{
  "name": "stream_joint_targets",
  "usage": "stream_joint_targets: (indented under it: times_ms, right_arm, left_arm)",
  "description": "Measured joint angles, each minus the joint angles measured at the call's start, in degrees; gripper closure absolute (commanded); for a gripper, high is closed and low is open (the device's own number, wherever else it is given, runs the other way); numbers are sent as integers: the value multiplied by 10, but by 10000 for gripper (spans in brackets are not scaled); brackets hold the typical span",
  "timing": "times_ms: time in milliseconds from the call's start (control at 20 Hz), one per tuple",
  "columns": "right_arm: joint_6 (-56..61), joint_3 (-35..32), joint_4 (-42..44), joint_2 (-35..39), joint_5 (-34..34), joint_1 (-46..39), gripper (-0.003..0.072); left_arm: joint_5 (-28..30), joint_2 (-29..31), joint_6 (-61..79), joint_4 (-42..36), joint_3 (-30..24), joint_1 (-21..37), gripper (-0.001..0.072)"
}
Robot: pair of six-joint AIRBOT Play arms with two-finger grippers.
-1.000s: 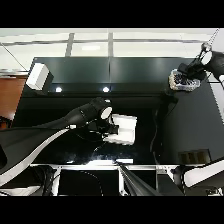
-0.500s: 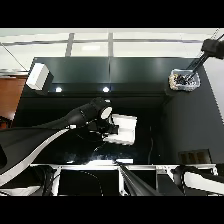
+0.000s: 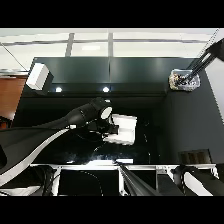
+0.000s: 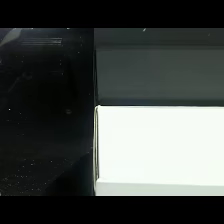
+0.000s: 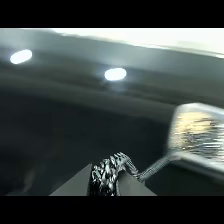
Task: Fold the box and place the chain.
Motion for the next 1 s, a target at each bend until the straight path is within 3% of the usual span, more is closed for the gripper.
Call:
stream_joint_targets:
  times_ms: [450, 700, 1000]
  right_arm:
    - [-49, -185, 163, 93, 101, 122, 674]
    - [-53, -298, 196, 99, 47, 205, 680]
    - [-54, -373, 234, 88, -21, 263, 678]
  left_arm:
    - [7, 0, 0, 0, 0, 0, 678]
    - [9, 0, 1, 0, 0, 0, 678]
    - [9, 0, 1, 0, 0, 0, 678]
